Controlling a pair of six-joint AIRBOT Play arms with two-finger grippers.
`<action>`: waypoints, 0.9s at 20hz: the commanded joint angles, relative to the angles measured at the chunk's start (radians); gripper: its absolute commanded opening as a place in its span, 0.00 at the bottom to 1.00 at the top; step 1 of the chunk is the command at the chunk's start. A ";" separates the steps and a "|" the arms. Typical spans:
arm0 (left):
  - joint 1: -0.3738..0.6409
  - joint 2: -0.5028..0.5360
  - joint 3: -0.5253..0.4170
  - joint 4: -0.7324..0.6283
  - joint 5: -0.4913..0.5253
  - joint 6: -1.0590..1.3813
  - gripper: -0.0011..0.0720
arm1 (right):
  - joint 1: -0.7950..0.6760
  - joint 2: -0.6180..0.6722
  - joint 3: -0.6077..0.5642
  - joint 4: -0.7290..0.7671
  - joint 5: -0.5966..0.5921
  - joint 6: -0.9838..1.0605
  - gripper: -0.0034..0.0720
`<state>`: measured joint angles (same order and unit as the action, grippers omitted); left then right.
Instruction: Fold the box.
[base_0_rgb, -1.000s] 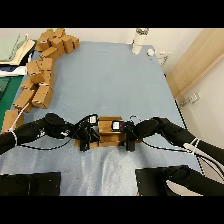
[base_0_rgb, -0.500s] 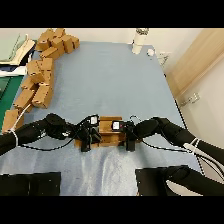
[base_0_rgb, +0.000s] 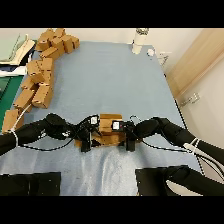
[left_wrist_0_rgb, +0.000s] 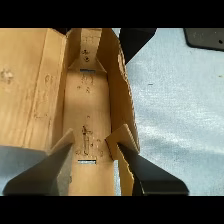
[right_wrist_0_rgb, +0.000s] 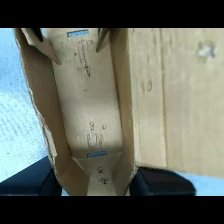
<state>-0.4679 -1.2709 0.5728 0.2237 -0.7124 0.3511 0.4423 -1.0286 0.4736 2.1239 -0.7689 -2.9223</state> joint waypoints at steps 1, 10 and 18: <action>0.000 -0.001 0.000 0.000 -0.002 -0.001 0.63 | 0.000 0.000 0.001 0.000 0.000 0.000 0.58; 0.000 -0.001 0.000 0.000 -0.001 -0.001 0.76 | 0.000 0.000 0.001 0.000 0.000 0.000 0.58; 0.027 0.002 -0.003 0.042 -0.025 -0.091 0.14 | 0.000 0.000 0.001 0.000 0.000 0.000 0.58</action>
<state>-0.4561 -1.2709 0.5705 0.2348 -0.7250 0.3122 0.4423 -1.0286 0.4736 2.1239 -0.7689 -2.9223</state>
